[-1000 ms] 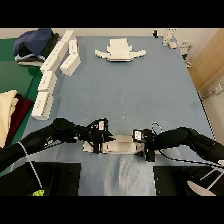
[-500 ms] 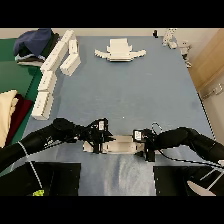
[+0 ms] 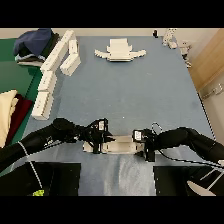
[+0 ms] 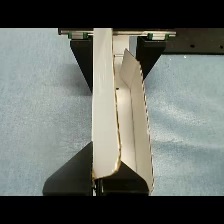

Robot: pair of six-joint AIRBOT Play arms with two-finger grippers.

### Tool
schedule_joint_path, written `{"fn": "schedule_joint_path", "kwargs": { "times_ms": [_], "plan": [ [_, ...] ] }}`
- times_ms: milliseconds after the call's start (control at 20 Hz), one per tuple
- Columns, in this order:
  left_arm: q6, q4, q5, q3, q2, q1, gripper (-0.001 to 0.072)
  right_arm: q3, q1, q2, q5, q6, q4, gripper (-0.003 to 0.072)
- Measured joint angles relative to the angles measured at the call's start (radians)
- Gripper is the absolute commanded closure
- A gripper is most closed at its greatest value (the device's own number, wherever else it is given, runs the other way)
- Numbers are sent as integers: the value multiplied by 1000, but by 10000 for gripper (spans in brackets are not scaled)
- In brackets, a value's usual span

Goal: Fold the box.

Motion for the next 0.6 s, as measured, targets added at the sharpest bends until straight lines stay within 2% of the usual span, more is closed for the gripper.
{"fn": "schedule_joint_path", "kwargs": {
  "times_ms": [200,250,300,350,600],
  "plan": [
    [0,-1,0,0,0,0,693,0,0,0,0,0,-1,117],
    [0,-1,0,0,0,0,627,0,0,0,0,0,-1,117],
    [-1,0,2,0,0,0,377,0,0,0,0,0,-1,117],
    [-2,10,5,-1,-1,0,340,0,0,0,0,0,-2,117],
    [-35,10,24,0,14,8,338,0,0,0,0,0,-2,117]
  ]
}}
